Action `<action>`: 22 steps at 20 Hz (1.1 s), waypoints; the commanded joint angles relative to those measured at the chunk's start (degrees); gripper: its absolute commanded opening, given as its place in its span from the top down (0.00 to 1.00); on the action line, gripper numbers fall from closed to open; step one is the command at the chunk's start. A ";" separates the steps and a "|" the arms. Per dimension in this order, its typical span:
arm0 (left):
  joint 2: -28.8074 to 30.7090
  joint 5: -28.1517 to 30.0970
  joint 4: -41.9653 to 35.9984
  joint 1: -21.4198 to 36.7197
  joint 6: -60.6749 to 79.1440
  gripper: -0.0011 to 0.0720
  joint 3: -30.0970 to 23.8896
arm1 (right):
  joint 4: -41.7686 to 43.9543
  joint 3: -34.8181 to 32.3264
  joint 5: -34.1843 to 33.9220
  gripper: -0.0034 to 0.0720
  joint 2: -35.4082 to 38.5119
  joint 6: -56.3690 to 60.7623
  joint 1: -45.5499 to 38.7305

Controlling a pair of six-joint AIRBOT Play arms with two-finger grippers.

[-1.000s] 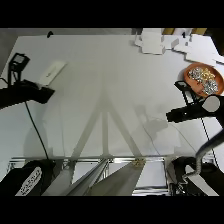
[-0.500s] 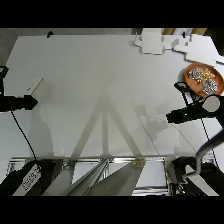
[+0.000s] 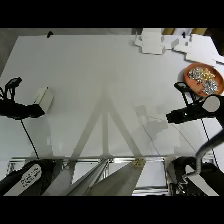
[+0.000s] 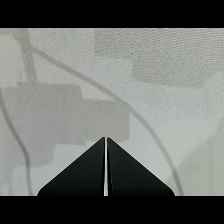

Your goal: Fold the box and place the chain.

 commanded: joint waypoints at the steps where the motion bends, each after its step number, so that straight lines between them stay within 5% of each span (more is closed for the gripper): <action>1: -0.98 -1.92 0.02 0.02 -1.25 0.03 -0.02 | 0.00 0.00 0.02 0.94 0.04 0.00 -0.04; 6: 1.03 -3.80 0.02 0.00 -3.56 0.04 -0.02 | 0.00 0.00 0.02 0.94 0.04 0.00 -0.04; 17: 22.12 -1.81 -0.37 0.00 -3.56 0.04 -0.02 | 0.00 0.00 0.02 0.94 0.04 0.00 -0.04; 22: 26.21 -1.49 -0.37 0.00 -3.56 0.04 -0.02 | 0.00 0.00 0.02 0.94 0.04 0.00 -0.04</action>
